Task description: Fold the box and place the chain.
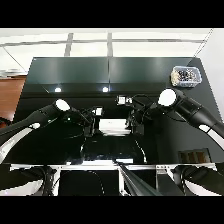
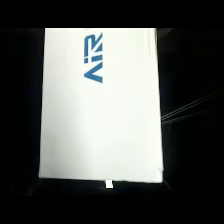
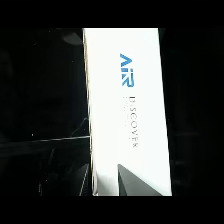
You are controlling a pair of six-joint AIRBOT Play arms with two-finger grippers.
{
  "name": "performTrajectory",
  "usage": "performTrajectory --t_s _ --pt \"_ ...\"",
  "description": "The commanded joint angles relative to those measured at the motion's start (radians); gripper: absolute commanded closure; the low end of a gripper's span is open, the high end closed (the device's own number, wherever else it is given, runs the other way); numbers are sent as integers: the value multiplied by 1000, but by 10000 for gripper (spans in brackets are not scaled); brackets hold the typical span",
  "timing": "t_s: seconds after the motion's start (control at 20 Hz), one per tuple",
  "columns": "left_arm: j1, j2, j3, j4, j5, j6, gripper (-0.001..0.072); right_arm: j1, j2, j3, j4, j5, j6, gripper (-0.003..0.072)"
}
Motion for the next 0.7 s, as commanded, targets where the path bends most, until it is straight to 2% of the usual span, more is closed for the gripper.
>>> performTrajectory --t_s 0.0,0.2,0.35,0.65 --pt "0 -1 0 0 1 -1 309 1 -1 0 0 8 10 476" --pt "0 -1 0 0 1 -1 309 4 -2 -1 -8 -3 26 476" --pt "0 -1 0 0 1 -1 309 5 -3 -1 -52 -18 116 478" --pt "0 -1 0 0 0 -1 309 9 6 5 -37 -8 171 476"
